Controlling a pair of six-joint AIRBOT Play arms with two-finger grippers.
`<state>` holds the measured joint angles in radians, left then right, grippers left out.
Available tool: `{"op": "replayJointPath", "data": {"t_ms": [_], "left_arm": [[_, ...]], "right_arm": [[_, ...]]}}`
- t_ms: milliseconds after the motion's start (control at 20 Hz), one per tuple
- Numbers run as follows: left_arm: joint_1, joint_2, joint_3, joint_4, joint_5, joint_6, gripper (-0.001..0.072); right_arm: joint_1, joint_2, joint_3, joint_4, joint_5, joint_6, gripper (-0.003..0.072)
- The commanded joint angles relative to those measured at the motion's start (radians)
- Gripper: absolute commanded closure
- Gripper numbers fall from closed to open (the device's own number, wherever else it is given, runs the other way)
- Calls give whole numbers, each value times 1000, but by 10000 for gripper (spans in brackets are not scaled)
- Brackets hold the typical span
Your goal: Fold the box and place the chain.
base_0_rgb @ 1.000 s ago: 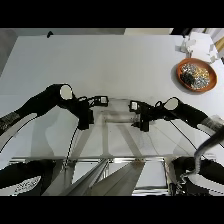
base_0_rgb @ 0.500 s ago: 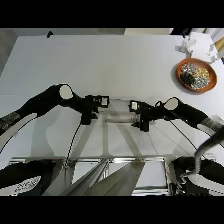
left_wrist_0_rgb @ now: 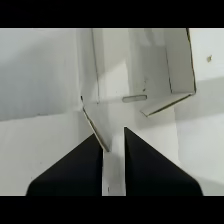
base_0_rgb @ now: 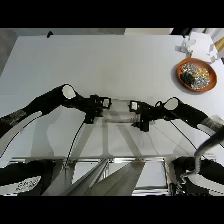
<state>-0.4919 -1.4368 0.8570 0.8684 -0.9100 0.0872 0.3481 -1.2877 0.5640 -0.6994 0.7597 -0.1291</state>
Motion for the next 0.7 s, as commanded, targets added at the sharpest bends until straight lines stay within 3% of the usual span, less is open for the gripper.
{"op": "replayJointPath", "data": {"t_ms": [0,100,400,600,650], "left_arm": [[-13,-3,-1,-64,-22,47,586],[-26,-3,-1,-69,-22,45,655],[-34,-19,-1,-179,-21,44,651],[-34,-19,-1,-201,-37,43,595],[-33,-19,-1,-201,-45,43,544]], "right_arm": [[0,1,0,0,0,0,390],[0,1,0,0,0,0,390],[0,1,0,0,0,0,390],[0,1,0,0,0,0,390],[0,1,0,0,0,0,390]]}}
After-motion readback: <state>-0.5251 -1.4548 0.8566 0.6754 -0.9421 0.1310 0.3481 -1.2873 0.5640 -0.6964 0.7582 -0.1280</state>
